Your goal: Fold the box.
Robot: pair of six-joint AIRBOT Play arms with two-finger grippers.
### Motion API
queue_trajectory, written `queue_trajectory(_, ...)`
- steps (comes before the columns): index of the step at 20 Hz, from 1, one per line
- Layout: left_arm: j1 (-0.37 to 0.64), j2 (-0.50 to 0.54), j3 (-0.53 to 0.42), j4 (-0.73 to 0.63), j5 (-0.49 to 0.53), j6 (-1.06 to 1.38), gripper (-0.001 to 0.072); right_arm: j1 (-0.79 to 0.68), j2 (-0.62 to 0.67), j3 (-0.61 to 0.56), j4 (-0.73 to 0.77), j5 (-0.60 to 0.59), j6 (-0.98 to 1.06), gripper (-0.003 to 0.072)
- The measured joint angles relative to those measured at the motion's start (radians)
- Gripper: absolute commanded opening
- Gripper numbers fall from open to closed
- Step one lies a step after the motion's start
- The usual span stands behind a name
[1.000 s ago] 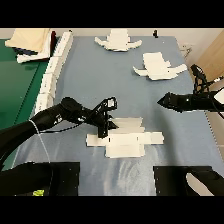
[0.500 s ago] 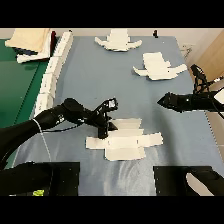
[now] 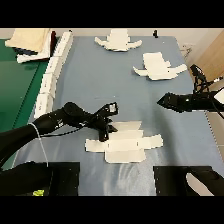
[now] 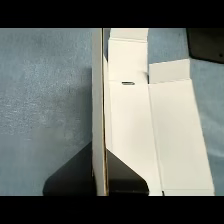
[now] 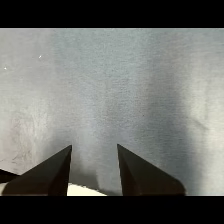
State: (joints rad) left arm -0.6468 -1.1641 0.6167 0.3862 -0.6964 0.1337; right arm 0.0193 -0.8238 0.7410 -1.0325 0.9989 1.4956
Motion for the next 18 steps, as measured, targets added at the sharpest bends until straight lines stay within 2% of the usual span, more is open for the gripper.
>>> queue_trajectory(3,-0.058,0.043,-0.002,-0.007,0.128,0.076,0.0010,0.000,0.000,0.000,0.001,0.004,-0.001,0.0425)
queue_trajectory(6,-0.098,0.058,-0.004,-0.015,0.203,0.116,0.0010,0.000,0.000,0.000,0.001,0.005,-0.003,0.0425)
queue_trajectory(14,-0.124,0.064,-0.063,-0.051,0.303,0.144,0.0010,0.000,0.000,0.000,0.008,0.006,-0.004,0.0425)
queue_trajectory(18,-0.126,0.066,-0.082,-0.069,0.315,0.146,0.0010,0.000,0.000,0.000,0.012,0.006,-0.004,0.0425)
